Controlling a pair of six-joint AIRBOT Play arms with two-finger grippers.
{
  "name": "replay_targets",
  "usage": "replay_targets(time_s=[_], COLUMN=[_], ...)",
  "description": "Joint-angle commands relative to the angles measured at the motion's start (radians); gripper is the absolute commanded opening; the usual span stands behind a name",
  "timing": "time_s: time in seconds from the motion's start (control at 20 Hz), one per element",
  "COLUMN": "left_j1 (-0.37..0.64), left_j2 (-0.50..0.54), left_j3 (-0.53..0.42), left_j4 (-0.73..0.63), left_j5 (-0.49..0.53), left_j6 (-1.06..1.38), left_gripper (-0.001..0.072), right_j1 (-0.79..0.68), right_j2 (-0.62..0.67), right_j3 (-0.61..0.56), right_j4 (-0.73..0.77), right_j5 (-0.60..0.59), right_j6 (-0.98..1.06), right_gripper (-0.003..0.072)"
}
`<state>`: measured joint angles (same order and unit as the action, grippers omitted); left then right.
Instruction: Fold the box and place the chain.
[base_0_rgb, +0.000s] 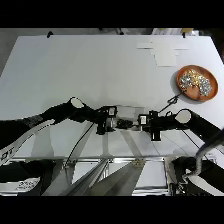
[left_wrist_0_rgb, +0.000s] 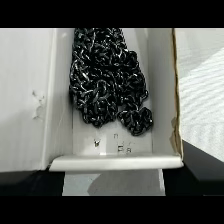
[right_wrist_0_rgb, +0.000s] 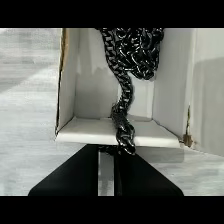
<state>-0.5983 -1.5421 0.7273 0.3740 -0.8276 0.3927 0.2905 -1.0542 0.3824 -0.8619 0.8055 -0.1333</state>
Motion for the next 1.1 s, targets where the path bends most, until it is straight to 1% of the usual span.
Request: replay_targets(time_s=[0.0,0.15,0.3,0.4,0.5,0.55,0.65,0.7,0.8,0.9,0.95,1.05], left_j1=[0.000,0.000,0.000,0.000,0.000,0.000,0.000,0.000,0.000,0.000,-0.001,0.000], left_j2=[0.000,0.000,0.000,0.000,0.000,0.000,0.000,0.000,0.000,0.000,0.000,0.000], left_j3=[0.000,0.000,0.000,0.000,0.000,0.000,0.000,0.000,0.000,0.000,0.000,0.000], left_j4=[0.000,0.000,0.000,0.000,0.000,0.000,0.000,0.000,0.000,0.000,0.000,0.000], left_j5=[0.000,0.000,0.000,0.000,0.000,0.000,0.000,0.000,0.000,0.000,0.000,0.001], left_j6=[0.000,0.000,0.000,0.000,0.000,0.000,0.000,0.000,0.000,0.000,0.000,0.000], left_gripper=[0.0360,0.0360,0.0360,0.0360,0.0360,0.0360,0.0360,0.0360,0.0360,0.0360,0.0360,0.0360], right_j1=[0.001,0.001,0.000,0.000,0.000,0.000,0.000,0.000,0.000,0.003,0.014,0.066], right_j2=[-0.002,0.053,0.167,0.245,0.289,0.293,0.293,0.293,0.293,0.292,0.288,0.264], right_j3=[0.000,0.000,0.000,0.022,0.102,0.167,0.307,0.370,0.474,0.519,0.522,0.522], right_j4=[-0.063,-0.216,-0.345,-0.422,-0.474,-0.469,-0.401,-0.344,-0.191,-0.004,0.052,0.077], right_j5=[0.023,0.022,0.045,0.122,0.258,0.337,0.445,0.472,0.479,0.456,0.441,0.428], right_j6=[0.056,0.224,0.357,0.428,0.488,0.513,0.563,0.592,0.638,0.638,0.638,0.639], right_gripper=[0.0040,0.0016,0.0016,0.0016,0.0016,0.0016,0.0016,0.0016,0.0016,0.0016,0.0016,0.0016])
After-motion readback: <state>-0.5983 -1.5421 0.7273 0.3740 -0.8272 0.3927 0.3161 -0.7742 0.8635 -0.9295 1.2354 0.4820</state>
